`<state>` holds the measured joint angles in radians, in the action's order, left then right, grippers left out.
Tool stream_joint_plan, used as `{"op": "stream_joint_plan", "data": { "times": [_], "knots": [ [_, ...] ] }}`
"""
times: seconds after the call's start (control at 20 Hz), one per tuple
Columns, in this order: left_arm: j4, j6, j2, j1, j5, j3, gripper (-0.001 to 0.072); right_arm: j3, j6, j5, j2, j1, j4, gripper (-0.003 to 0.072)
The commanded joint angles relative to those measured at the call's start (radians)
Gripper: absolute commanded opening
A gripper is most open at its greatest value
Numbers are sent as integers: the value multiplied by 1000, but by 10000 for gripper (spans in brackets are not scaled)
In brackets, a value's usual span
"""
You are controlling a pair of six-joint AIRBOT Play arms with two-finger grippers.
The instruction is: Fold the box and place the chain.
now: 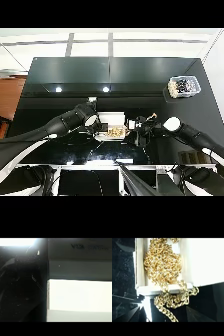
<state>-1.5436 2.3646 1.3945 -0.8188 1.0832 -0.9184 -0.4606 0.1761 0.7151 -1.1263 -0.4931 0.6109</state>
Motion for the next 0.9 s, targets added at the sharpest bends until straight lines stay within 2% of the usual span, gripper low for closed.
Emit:
{"op": "stream_joint_plan", "data": {
  "times": [0.0,0.5,0.55,0.6,0.85],
  "knots": [
    [0,0,0,1,-1,-1,30,0,68,-17,-33,-2,-38,712],
    [0,0,0,1,-1,-1,30,0,65,-93,-58,-33,-105,700],
    [0,0,0,1,-1,-1,30,0,63,-92,-58,-33,-106,529],
    [0,0,0,1,-1,-1,30,0,63,-93,-58,-33,-105,479],
    [0,0,0,1,0,-1,30,0,63,-93,-58,-33,-105,478]
  ]
}}
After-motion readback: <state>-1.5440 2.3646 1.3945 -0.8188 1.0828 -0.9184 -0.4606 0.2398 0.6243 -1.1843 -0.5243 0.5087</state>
